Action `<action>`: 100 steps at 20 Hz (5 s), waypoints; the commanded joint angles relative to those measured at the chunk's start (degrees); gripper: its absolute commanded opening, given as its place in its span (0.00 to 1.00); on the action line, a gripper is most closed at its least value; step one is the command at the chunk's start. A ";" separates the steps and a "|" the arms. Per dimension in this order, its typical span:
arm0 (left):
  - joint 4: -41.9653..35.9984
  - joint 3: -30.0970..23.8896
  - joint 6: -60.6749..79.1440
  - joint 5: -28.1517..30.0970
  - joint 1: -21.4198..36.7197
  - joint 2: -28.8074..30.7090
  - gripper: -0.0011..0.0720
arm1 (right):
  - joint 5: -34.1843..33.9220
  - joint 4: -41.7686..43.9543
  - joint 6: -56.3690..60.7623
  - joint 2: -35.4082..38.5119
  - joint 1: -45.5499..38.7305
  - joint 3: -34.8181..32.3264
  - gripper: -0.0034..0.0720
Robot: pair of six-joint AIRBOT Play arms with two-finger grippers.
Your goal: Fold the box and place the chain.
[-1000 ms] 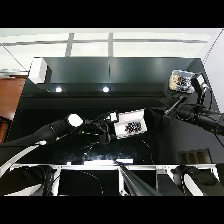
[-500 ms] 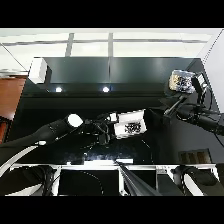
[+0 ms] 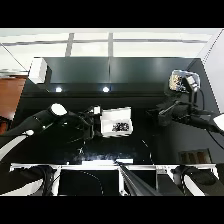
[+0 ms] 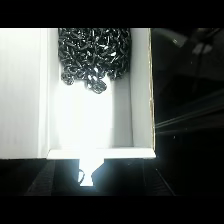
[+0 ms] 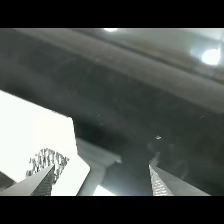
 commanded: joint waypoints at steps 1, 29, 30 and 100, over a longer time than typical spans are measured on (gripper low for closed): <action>2.38 0.04 6.40 -2.86 3.89 0.02 0.52 | -1.73 -6.21 4.98 -4.92 5.90 3.34 0.98; 2.32 0.04 9.90 -4.57 3.78 0.02 0.52 | 5.68 -6.03 -24.44 -24.79 25.53 13.77 0.98; 2.32 0.04 9.88 -4.57 3.76 0.02 0.52 | 5.60 -5.97 -25.44 -24.79 25.55 13.77 0.98; 2.32 0.04 9.88 -4.57 3.78 0.02 0.52 | 6.51 -6.01 -21.92 -27.02 27.63 13.64 0.33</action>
